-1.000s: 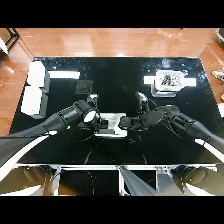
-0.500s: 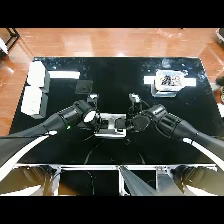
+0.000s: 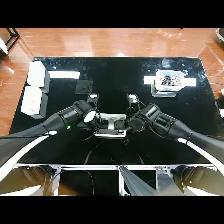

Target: Fold the box and place the chain.

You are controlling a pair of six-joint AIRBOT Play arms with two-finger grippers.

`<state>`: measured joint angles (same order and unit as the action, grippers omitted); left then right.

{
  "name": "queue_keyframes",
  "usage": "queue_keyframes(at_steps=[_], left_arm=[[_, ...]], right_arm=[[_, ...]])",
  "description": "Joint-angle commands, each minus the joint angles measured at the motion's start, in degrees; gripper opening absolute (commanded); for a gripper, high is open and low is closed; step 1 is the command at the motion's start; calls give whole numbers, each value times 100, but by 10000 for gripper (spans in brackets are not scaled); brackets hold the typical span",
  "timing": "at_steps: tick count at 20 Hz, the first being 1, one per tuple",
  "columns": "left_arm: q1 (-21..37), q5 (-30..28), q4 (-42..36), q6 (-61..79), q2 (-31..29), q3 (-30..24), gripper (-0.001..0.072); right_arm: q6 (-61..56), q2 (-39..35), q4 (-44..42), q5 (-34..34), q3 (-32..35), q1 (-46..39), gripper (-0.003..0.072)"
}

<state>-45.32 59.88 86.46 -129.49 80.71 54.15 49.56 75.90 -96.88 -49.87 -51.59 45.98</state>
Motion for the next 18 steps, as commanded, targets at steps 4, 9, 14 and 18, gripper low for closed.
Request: queue_keyframes(at_steps=[4,9,14,18], left_arm=[[-2,-50,2,33,0,2,26],[-4,-42,-2,33,0,2,26],[-4,-50,2,50,0,2,26],[-4,-90,0,50,0,2,26]], right_arm=[[-280,439,304,-651,-688,120,479],[-289,678,354,-922,-800,363,297],[-490,680,413,-951,-828,367,297],[-634,739,549,-931,-828,358,265]])
